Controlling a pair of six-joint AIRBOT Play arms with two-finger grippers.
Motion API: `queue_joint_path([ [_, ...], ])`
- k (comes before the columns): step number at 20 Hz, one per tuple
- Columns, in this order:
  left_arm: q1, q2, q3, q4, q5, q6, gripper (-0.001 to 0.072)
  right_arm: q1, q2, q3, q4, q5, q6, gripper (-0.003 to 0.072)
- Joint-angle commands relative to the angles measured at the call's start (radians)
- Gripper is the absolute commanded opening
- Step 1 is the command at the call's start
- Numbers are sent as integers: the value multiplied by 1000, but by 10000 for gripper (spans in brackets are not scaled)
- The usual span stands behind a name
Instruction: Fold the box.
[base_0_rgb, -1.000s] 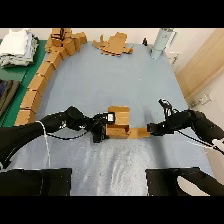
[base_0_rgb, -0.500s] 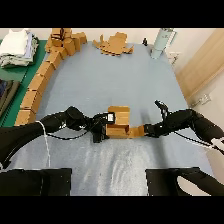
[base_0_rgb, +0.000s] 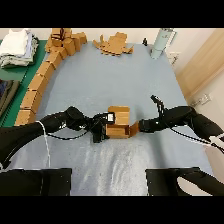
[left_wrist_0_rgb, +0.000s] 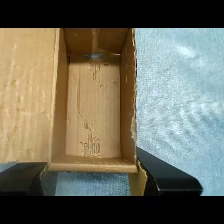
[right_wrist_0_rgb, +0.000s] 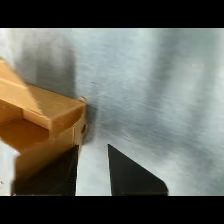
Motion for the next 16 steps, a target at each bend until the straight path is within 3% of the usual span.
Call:
queue_joint_path([
  [1,0,-1,0,0,0,0,509,59,13,33,24,-3,-3,285],
  [4,0,-1,0,0,0,0,509,80,13,40,24,6,26,299],
  [6,0,-1,0,0,0,0,509,80,10,40,24,6,27,443],
  [8,0,-1,0,0,0,0,509,82,6,40,24,6,35,444],
  [10,0,-1,0,0,0,0,509,110,-5,40,23,22,58,559],
  [12,0,-1,0,0,0,0,509,173,-21,43,8,67,126,579],
  [16,0,-1,0,0,0,0,509,321,-65,100,-279,109,478,579],
])
